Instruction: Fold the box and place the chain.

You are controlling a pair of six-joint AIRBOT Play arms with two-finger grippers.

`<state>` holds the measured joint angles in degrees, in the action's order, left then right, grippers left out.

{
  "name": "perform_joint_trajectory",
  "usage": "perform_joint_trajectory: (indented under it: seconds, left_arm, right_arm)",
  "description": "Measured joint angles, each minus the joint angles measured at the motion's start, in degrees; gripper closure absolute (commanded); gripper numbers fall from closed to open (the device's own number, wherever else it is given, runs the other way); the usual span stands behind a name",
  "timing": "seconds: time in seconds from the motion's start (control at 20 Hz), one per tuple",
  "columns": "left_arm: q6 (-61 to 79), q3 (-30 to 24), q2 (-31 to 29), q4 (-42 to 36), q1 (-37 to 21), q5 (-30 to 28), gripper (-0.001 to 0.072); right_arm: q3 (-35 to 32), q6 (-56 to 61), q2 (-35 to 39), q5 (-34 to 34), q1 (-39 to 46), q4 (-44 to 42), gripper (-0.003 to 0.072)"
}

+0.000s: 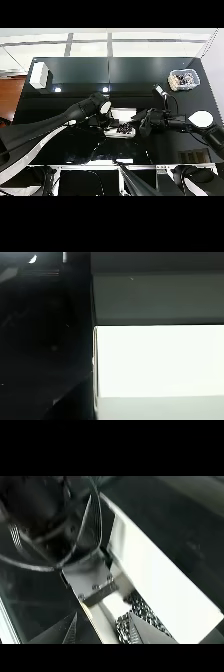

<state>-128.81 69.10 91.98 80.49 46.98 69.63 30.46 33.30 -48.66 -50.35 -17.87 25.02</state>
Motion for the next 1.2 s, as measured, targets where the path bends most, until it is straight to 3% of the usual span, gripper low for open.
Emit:
perform_joint_trajectory:
  seconds: [0.3, 0.35, 0.45, 0.5, 0.7, 0.9, 1.1, 1.2]
  left_arm:
    - [-0.1, 0.0, 0.0, -0.7, -0.1, -0.2, 0.068]
    - [-0.2, 0.1, 0.0, -0.6, -0.1, -0.2, 0.0653]
    - [-0.9, 0.7, -0.2, -0.3, -0.1, 0.0, 0.0366]
    - [-1.7, 1.1, -0.7, 0.3, 0.1, 0.2, 0.027]
    - [-4.1, 1.9, -4.9, 7.2, 0.8, 3.5, 0.0265]
    - [-2.5, 0.0, -13.3, 19.3, 1.6, 8.6, 0.0265]
    - [-1.2, -10.7, -24.5, 27.3, -2.9, 8.6, 0.0265]
    - [0.0, -18.2, -29.5, 24.8, -8.6, 4.0, 0.0266]
  right_arm:
    - [0.0, 0.7, 0.0, -0.6, 2.6, 4.1, 0.0304]
    - [0.0, 0.7, 0.0, -0.7, 2.8, 4.6, 0.0304]
    - [0.0, 0.7, 0.0, -1.0, 3.1, 5.0, 0.0304]
    - [0.0, 0.7, 0.0, -1.0, 3.3, 5.2, 0.0304]
    - [0.0, 0.8, 0.0, 0.2, 3.4, 5.5, 0.0304]
    - [0.0, 0.8, 0.0, 2.0, 3.4, 5.6, 0.0304]
    - [0.0, 0.8, 0.0, 2.7, 3.5, 5.7, 0.0304]
    - [0.0, 1.4, 0.0, 2.8, 3.5, 5.7, 0.0304]
